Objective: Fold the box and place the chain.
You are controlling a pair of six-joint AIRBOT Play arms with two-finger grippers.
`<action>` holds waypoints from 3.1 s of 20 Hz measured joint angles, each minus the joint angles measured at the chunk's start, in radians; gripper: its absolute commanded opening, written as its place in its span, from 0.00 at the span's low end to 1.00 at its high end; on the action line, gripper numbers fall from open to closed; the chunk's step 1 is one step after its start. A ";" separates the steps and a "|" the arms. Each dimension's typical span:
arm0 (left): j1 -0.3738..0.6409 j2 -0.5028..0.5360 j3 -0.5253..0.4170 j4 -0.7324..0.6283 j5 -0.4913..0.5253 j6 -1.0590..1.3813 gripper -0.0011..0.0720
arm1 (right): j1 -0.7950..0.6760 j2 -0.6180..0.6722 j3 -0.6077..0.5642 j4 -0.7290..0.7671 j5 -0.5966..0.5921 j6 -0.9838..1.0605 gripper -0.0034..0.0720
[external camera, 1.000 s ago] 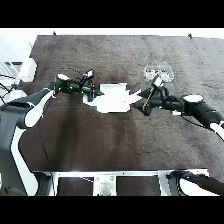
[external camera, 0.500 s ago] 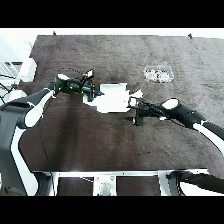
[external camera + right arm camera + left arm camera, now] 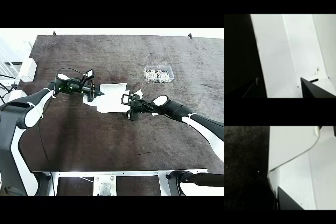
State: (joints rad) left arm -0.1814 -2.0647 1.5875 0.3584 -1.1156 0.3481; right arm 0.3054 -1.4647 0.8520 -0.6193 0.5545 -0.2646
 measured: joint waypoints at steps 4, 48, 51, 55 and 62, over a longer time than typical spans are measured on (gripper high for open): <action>0.001 0.000 0.000 0.000 0.002 0.000 0.04 | -0.014 -0.005 0.060 0.005 -0.011 0.032 0.86; 0.001 0.000 0.000 0.000 -0.002 0.000 0.04 | -0.229 -0.412 0.560 0.041 0.586 -0.085 0.87; 0.001 0.000 0.000 0.000 -0.002 0.000 0.04 | -0.222 -0.438 0.568 0.042 0.610 -0.086 0.87; 0.001 0.000 0.000 0.000 -0.002 0.000 0.04 | -0.216 -0.474 0.597 0.046 0.626 -0.086 0.87; 0.001 0.000 0.000 0.000 -0.001 0.000 0.04 | -0.203 -0.520 0.639 0.067 0.639 -0.085 0.87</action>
State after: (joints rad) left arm -0.1806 -2.0644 1.5875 0.3588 -1.1168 0.3481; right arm 0.1020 -1.9850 1.4914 -0.5522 1.1931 -0.3500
